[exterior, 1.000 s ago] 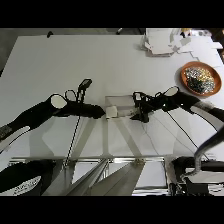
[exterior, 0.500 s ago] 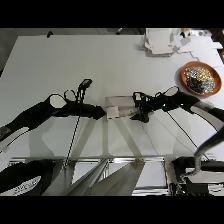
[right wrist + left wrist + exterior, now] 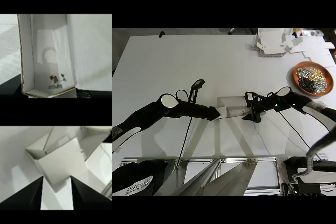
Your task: Fold the box and place the chain.
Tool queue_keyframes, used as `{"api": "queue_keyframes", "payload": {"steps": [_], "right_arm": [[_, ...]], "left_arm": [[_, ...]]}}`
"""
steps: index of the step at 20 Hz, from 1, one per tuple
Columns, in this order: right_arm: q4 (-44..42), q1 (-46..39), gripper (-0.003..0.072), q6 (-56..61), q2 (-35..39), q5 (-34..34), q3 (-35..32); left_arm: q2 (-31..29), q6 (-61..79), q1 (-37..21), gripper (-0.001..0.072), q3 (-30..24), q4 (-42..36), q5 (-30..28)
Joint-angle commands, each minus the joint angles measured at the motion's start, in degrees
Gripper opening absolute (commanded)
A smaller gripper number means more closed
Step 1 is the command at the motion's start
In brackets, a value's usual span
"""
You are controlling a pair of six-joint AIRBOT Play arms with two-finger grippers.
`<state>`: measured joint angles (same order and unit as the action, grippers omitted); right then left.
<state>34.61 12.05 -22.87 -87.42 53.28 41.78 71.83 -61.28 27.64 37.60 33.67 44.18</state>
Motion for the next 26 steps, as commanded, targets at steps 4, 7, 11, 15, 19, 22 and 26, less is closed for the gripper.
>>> {"api": "queue_keyframes", "payload": {"steps": [4, 7, 11, 15, 19, 22, 26], "right_arm": [[0.09, 0.02, 0.0389, -0.07, 0.02, 0.07, -0.02], [0.09, 0.02, 0.0389, -0.07, 0.02, 0.04, -0.02], [0.09, 0.02, 0.0389, -0.07, 0.02, 0.04, -0.02], [0.09, 0.02, 0.0389, -0.07, 0.02, 0.04, -0.02], [0.09, 0.02, 0.0389, -0.07, 0.02, 0.04, -0.02], [0.09, 0.02, 0.0389, -0.07, 0.02, 0.04, -0.02], [0.09, 0.02, 0.0389, -0.07, 0.02, 0.07, -0.02]], "left_arm": [[0.04, -0.31, -0.94, 0.0392, 0.04, -0.35, -0.44], [0.15, -0.50, 0.79, 0.0392, 0.07, -2.29, -1.07], [1.16, -4.72, 3.48, 0.0428, 2.73, 0.63, -1.31], [4.35, -11.39, 4.59, 0.0464, 6.05, 5.46, -1.36], [4.87, -17.92, 4.59, 0.0503, 6.73, 10.78, 0.22], [4.87, -22.18, 5.33, 0.0504, 7.26, 13.40, 0.24], [5.38, -26.36, 6.34, 0.0504, 9.14, 16.15, 0.20]]}}
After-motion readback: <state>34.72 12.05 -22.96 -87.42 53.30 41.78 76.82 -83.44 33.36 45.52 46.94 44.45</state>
